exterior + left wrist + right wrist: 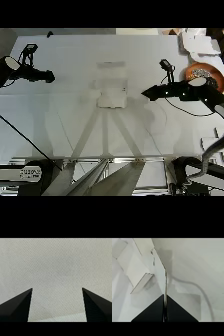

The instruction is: Fold the box and place the chain.

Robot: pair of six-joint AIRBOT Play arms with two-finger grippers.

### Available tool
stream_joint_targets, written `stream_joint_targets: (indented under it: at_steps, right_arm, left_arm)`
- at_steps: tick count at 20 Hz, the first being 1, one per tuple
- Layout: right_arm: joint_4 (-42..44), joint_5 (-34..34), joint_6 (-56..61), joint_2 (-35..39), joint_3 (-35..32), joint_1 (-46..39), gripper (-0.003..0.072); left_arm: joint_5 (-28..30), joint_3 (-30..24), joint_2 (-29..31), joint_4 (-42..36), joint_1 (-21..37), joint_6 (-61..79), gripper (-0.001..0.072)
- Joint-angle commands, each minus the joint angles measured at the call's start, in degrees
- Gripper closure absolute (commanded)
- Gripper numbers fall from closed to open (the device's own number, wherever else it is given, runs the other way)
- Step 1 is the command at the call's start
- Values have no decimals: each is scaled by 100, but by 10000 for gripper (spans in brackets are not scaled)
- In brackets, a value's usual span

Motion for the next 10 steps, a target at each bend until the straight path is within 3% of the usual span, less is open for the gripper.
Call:
stream_joint_targets:
  at_steps: [1,8,10]
  right_arm:
    - [-922,22,-85,-2,192,0,678]
    - [-769,-181,83,-98,142,0,679]
    - [-363,-369,133,-175,-4,0,680]
  left_arm:
    - [2,2,-2,0,0,2,8]
    - [0,2,-2,0,0,2,8]
    - [0,2,-2,0,0,2,8]
